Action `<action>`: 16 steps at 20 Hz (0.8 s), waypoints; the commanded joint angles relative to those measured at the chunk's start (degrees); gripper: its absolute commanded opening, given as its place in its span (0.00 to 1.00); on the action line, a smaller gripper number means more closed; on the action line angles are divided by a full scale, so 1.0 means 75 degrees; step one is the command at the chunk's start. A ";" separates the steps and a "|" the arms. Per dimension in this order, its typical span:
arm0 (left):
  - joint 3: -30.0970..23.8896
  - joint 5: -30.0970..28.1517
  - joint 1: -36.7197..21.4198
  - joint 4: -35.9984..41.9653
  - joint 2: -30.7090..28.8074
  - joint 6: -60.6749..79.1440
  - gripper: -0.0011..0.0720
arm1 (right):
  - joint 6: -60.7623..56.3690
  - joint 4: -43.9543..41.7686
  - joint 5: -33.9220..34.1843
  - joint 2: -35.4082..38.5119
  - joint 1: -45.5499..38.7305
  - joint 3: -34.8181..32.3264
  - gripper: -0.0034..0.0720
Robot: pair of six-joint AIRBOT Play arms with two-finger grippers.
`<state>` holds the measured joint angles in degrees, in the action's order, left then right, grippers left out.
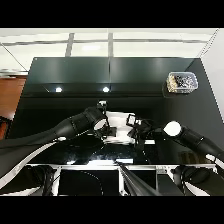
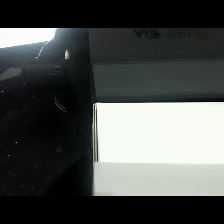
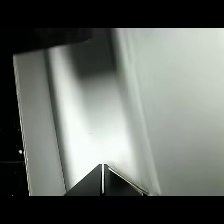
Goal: Fold the box and place the chain.
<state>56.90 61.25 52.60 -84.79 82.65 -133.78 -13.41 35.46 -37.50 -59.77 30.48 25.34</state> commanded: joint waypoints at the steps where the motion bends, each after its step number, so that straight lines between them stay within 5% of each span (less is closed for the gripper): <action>1: -0.0003 0.0058 0.0003 -0.0023 0.0000 0.0000 0.05 | -0.2984 0.0676 -0.1029 0.0589 -0.0565 0.0175 0.06; 5: -0.0003 0.0061 0.0006 -0.0023 0.0003 0.0000 0.05 | -0.6819 0.2602 -0.3413 0.1839 -0.2961 0.0216 0.06; 10: -0.0003 0.0041 0.0006 -0.0023 0.0003 0.0000 0.05 | -0.8463 0.1495 -0.3308 0.1853 -0.6519 -0.0973 0.06; 16: -0.0003 0.0047 0.0006 -0.0020 0.0003 0.0000 0.05 | -0.8381 0.0874 -0.3191 0.1833 -0.5971 -0.2264 0.06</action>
<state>56.90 61.63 52.60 -84.99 82.65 -133.82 -74.59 44.53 -61.71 -46.11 -15.00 12.08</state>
